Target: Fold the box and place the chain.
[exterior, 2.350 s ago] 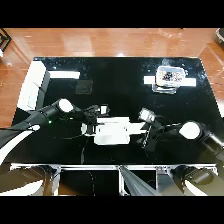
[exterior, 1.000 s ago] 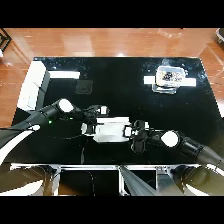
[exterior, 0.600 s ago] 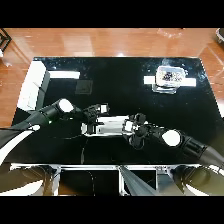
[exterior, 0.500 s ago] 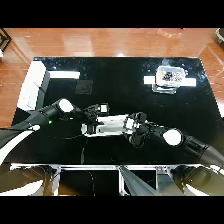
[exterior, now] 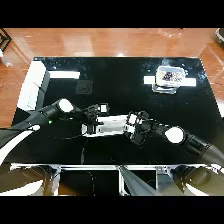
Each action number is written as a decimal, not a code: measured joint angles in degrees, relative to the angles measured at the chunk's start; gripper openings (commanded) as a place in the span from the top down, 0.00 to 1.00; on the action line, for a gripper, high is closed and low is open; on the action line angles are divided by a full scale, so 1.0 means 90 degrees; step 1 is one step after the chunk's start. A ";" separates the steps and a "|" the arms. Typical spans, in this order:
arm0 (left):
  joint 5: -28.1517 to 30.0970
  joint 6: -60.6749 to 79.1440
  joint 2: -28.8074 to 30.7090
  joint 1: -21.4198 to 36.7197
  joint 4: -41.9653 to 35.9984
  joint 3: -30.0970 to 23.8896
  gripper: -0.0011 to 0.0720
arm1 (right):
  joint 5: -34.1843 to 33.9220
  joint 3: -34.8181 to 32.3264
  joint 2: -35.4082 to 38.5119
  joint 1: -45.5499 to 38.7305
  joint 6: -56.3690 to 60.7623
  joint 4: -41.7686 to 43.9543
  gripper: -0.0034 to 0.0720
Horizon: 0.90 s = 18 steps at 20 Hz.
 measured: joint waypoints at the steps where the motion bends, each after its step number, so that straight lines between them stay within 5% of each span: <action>1: -0.0010 0.0005 0.0000 0.0000 0.0000 0.0000 0.95 | 0.0034 0.0010 0.0000 -0.0007 -0.0039 0.0002 0.03; 18: -0.0238 0.0083 0.0073 -0.0240 0.0461 -0.0005 0.95 | 0.1127 0.0219 -0.0083 -0.0027 -0.0306 0.0197 0.03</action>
